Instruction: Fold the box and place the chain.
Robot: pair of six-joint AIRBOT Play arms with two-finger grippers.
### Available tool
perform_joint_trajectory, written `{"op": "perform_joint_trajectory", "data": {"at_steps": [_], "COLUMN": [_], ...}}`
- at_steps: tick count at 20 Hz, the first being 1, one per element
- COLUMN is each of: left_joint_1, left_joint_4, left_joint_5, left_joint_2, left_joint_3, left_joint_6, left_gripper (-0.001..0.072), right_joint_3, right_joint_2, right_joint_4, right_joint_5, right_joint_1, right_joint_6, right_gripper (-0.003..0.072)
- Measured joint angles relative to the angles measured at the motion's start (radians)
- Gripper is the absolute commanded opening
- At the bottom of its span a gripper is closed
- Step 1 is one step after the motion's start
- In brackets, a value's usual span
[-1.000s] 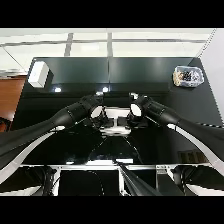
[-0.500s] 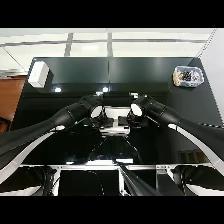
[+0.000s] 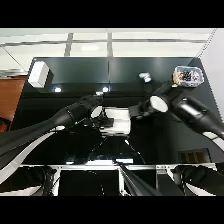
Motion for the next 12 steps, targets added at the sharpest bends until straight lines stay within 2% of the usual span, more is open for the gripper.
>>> {"op": "perform_joint_trajectory", "data": {"at_steps": [2, 4, 5, 6, 9, 12], "left_joint_1": [0.0, 0.0, 0.0, 0.0, 0.0, 0.0], "left_joint_4": [0.0, 0.0, 0.0, 0.0, 0.0, 0.0], "left_joint_5": [0.0, 0.0, 0.0, 0.0, 0.0, -0.001], "left_joint_2": [0.0, 0.0, 0.0, 0.0, 0.0, 0.0], "left_joint_3": [0.0, 0.0, 0.0, 0.0, 0.0, 0.0], "left_joint_6": [0.0, 0.0, 0.0, 0.0, 0.0, 0.001], "left_gripper": [0.0025, 0.0025, 0.0025, 0.0024, 0.0025, 0.0025], "right_joint_3": [0.0, -0.01, -0.015, -0.018, -0.009, 0.12], "right_joint_2": [0.027, 0.037, 0.035, 0.024, -0.067, -0.236], "right_joint_4": [-0.193, -0.332, -0.367, -0.391, -0.332, -0.206], "right_joint_5": [0.004, -0.068, -0.126, -0.191, -0.344, -0.401], "right_joint_1": [-0.058, -0.158, -0.217, -0.288, -0.493, -0.663], "right_joint_6": [-0.007, -0.011, -0.006, 0.003, -0.006, -0.065], "right_gripper": [0.0269, 0.0285, 0.0623, 0.072, 0.072, 0.072]}}
